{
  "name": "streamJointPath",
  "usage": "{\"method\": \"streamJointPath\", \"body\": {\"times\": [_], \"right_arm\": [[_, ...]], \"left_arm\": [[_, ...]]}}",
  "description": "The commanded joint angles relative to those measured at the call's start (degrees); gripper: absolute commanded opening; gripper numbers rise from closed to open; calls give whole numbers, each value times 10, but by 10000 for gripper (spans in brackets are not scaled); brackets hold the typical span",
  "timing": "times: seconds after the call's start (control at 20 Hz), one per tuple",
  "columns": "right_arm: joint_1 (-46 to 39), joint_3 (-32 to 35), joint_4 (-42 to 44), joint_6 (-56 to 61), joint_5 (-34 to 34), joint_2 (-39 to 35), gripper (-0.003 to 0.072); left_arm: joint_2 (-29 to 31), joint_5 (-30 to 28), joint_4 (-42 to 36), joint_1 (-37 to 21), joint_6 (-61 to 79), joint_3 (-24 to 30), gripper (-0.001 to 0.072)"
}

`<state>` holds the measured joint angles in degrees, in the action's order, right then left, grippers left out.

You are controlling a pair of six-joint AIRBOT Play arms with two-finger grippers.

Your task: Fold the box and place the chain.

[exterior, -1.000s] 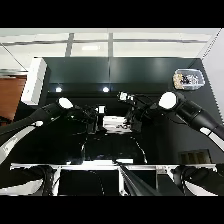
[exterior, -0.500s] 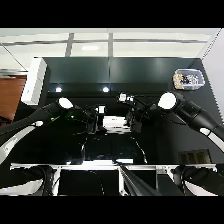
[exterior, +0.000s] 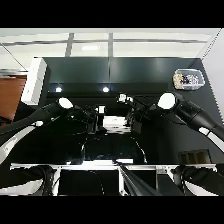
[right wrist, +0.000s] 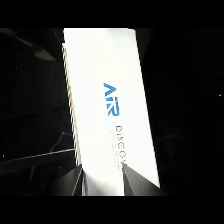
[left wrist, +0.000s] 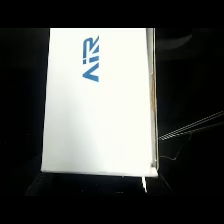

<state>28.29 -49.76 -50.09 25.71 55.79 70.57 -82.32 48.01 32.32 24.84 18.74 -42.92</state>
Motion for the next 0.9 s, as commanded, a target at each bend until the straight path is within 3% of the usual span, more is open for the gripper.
{"method": "streamJointPath", "body": {"times": [0.0, 0.35, 0.55, 0.6, 0.65, 0.75, 0.85], "right_arm": [[0, 3, -1, 0, -9, 6, 289], [0, 13, 4, 6, -7, 4, 289], [-14, -16, 5, 142, 23, -39, 287], [-26, -15, 5, 206, 36, -52, 213], [-43, -14, 8, 258, 64, -59, 5], [-64, 21, 58, 307, 73, -59, 17], [-72, 81, 206, 306, 20, -57, 16]], "left_arm": [[0, 0, 0, 0, 1, 0, 355], [0, 0, 0, 0, 1, 0, 355], [0, 0, 0, 0, 1, 0, 356], [0, 0, 0, 0, 1, 0, 355], [0, 0, 0, 0, 1, 0, 356], [0, 0, 0, 0, 1, 0, 355], [0, 0, 0, 0, 1, 0, 355]]}}
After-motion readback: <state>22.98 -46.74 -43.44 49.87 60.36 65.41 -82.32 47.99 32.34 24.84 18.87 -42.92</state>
